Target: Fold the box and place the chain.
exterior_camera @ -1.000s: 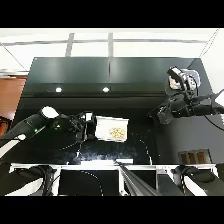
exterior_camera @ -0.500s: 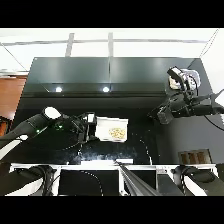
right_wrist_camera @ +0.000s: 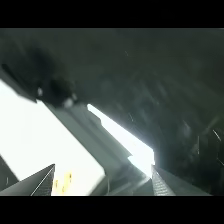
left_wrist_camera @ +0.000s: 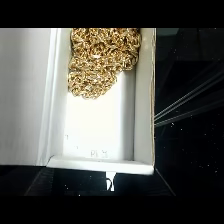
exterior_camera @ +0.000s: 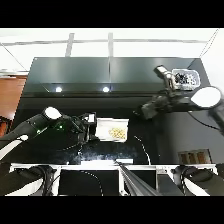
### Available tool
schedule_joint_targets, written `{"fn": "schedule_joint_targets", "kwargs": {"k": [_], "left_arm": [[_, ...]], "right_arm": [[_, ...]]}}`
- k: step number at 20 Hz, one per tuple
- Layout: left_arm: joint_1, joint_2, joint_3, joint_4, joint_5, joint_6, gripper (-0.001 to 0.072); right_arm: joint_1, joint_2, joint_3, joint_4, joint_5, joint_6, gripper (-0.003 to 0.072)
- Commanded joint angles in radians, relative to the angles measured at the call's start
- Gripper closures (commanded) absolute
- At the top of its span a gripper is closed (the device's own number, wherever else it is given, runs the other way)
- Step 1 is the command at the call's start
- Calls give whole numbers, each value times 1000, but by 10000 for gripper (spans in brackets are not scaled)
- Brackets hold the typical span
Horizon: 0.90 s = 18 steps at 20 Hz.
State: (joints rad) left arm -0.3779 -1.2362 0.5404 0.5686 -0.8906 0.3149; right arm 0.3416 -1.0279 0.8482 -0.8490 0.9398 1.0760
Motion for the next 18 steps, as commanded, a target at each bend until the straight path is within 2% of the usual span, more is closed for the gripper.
{"fn": "schedule_joint_targets", "kwargs": {"k": [1,3,6,11,18], "left_arm": [[0,0,1,0,1,0,306],[0,0,1,0,1,0,306],[-1,0,1,0,0,0,306],[0,0,1,0,1,0,306],[-1,0,1,0,0,0,306]], "right_arm": [[130,-117,2,10,-221,-28,-27],[185,-145,1,-6,-172,-174,-27],[233,-114,2,-9,-68,-387,-27],[242,-71,-16,-43,103,-509,-27],[320,-72,-69,-42,-28,-700,-27]]}}
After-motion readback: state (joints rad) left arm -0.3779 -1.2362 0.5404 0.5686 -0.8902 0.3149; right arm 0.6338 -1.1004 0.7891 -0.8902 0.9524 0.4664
